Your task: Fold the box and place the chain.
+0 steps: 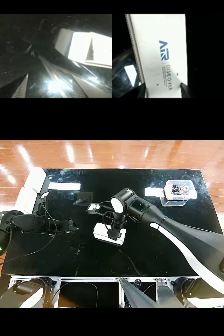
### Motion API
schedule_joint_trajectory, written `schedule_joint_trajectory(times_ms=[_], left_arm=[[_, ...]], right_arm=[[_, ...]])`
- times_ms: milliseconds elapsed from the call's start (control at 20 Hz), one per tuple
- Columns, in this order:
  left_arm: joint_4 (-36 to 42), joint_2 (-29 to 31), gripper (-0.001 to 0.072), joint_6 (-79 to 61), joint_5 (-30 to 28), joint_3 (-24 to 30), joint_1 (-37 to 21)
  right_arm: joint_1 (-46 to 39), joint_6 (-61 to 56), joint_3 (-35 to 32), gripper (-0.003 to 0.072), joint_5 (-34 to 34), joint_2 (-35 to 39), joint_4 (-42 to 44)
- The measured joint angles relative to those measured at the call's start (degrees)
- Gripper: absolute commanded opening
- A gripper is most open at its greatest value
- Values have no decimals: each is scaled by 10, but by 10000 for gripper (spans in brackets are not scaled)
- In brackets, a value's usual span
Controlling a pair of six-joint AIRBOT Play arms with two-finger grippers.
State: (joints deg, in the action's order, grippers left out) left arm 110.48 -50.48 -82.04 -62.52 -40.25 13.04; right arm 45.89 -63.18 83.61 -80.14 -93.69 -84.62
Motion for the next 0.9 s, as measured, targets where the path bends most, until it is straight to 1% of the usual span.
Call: schedule_joint_trajectory(times_ms=[200,400,500,900], left_arm=[[0,0,631,0,0,0,0],[0,0,631,0,-1,0,0],[0,0,631,0,-3,0,0],[0,0,630,0,-5,0,0]], right_arm=[[19,-13,0,524,5,0,-35],[33,-27,0,528,5,0,-49],[37,-38,0,693,3,4,-51],[42,-73,0,689,-7,42,-55]])
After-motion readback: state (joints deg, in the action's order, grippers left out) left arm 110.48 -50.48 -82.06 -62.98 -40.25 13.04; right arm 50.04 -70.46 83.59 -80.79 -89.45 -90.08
